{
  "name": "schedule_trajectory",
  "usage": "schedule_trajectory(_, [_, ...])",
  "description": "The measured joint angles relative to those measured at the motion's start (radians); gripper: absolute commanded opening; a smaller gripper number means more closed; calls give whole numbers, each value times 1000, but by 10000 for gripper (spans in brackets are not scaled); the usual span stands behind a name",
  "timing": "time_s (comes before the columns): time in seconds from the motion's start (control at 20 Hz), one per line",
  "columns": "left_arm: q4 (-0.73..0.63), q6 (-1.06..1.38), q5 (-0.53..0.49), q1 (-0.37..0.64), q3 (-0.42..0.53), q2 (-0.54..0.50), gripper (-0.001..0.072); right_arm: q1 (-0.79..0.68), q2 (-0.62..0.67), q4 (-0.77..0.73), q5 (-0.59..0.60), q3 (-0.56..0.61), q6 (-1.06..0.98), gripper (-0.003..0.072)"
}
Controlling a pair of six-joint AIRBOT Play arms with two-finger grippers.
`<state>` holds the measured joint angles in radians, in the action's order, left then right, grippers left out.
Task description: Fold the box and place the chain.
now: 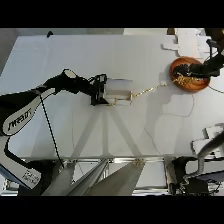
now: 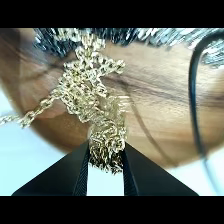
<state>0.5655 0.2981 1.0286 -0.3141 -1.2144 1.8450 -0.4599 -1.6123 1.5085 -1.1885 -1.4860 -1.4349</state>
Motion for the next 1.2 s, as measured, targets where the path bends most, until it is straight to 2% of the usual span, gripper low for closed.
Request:
schedule_trajectory(0.3, [0,0,0,0,0,0,275,66,115,-14,-148,-1,41,11])
schedule_trajectory(0.6, [0,0,0,0,0,0,275,266,163,-64,-231,-1,53,11])
schedule_trajectory(1.0, [0,0,0,0,0,0,275,588,171,-78,-216,-1,56,11])
schedule_trajectory(1.2, [0,0,0,0,0,0,275,695,168,-80,-177,-1,55,12])
